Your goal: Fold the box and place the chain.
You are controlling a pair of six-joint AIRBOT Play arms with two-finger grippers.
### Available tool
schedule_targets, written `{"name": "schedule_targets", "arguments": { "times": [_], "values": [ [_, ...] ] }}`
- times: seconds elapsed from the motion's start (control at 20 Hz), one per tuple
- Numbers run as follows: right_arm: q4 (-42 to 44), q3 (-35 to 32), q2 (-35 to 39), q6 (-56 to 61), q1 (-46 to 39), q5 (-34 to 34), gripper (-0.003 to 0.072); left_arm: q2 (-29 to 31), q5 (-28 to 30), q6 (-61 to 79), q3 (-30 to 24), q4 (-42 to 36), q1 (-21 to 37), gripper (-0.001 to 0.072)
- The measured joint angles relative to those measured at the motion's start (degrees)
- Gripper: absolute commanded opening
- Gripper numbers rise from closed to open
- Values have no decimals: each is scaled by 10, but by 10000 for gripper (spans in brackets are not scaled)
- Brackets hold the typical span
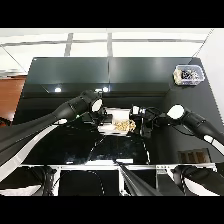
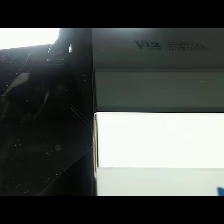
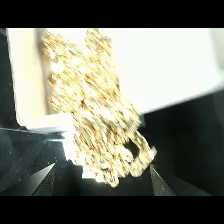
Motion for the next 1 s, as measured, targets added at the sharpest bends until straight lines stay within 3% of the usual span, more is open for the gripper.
{"name": "schedule_targets", "arguments": {
  "times": [0.3,0.7,0.8,0.85,0.9,1.0],
  "values": [
    [48,-2,-36,-97,-1,-40,720,0,0,0,0,0,0,30],
    [78,-2,-60,-113,0,-50,720,0,0,0,0,0,0,30],
    [82,-1,-63,-106,0,-51,405,0,0,0,0,0,0,29],
    [83,-1,-64,-100,0,-52,175,0,0,0,0,0,0,29],
    [82,-1,-64,-95,0,-52,24,0,0,0,0,0,0,30],
    [82,-1,-65,-86,0,-50,20,0,-1,0,0,0,0,30]
  ]
}}
